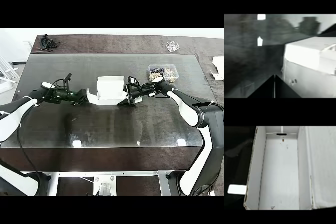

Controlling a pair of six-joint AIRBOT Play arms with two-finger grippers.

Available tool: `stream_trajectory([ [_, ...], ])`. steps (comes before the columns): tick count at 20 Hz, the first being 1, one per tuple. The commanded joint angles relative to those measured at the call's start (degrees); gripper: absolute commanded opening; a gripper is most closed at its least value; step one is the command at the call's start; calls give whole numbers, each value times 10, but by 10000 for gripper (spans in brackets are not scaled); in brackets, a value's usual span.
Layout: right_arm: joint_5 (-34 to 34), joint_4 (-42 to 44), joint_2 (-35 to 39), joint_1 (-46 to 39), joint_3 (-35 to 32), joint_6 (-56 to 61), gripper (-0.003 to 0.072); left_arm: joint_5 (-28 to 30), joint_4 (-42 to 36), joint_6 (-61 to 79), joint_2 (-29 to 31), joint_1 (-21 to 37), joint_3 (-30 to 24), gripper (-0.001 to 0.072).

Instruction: Fold the box and place the chain.

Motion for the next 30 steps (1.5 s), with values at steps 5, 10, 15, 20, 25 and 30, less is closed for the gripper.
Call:
stream_trajectory([
  [5,0,0,0,0,0,0,591,-42,-83,42,3,1,2,249],
  [10,0,0,0,0,0,0,591,-56,-108,46,3,1,2,336],
  [15,0,0,0,0,0,0,591,-58,-110,39,3,1,2,390],
  [20,0,0,0,0,0,0,591,-43,-102,10,3,-7,2,390],
  [25,0,0,0,0,0,0,590,-25,-89,-24,3,-20,10,390],
  [30,0,0,0,0,0,0,591,-47,19,-139,3,-21,63,392],
])
